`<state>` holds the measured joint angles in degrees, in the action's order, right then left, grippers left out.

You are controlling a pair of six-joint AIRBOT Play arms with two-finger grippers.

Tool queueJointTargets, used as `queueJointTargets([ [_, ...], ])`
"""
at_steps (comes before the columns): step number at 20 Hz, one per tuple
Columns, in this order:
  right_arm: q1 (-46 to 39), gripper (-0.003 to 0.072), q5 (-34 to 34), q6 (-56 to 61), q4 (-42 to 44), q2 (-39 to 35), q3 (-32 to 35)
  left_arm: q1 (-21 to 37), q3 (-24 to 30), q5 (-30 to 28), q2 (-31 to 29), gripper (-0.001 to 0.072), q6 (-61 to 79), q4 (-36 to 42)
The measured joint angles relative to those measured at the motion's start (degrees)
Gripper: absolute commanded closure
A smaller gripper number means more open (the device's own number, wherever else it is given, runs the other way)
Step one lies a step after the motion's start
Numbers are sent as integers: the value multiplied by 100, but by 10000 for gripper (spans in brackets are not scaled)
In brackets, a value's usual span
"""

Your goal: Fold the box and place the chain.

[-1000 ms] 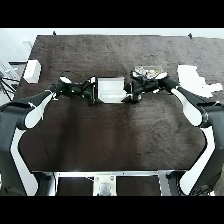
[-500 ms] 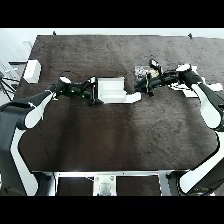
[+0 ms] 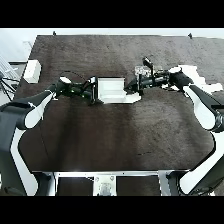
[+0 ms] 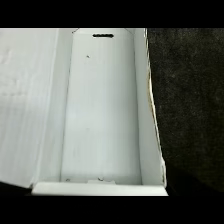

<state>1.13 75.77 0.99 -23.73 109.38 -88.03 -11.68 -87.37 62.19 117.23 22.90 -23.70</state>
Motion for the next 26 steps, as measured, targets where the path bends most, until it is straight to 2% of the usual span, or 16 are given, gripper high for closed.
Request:
queueJointTargets([
  [4, 190, 689, -562, 417, -28, 101, -249, 0, 0, 2, 0, 359, 2, -2],
  [14, 688, 688, -1613, 1329, -979, 271, -656, 0, 0, 0, 0, 359, -2, -2],
  [22, 817, 688, -1814, 1633, -1255, 575, -861, 0, 0, 0, 0, 359, -2, 2],
  [26, 815, 689, -1694, 1637, -1357, 428, -1078, -4, 0, -7, 0, 360, 11, -4],
])
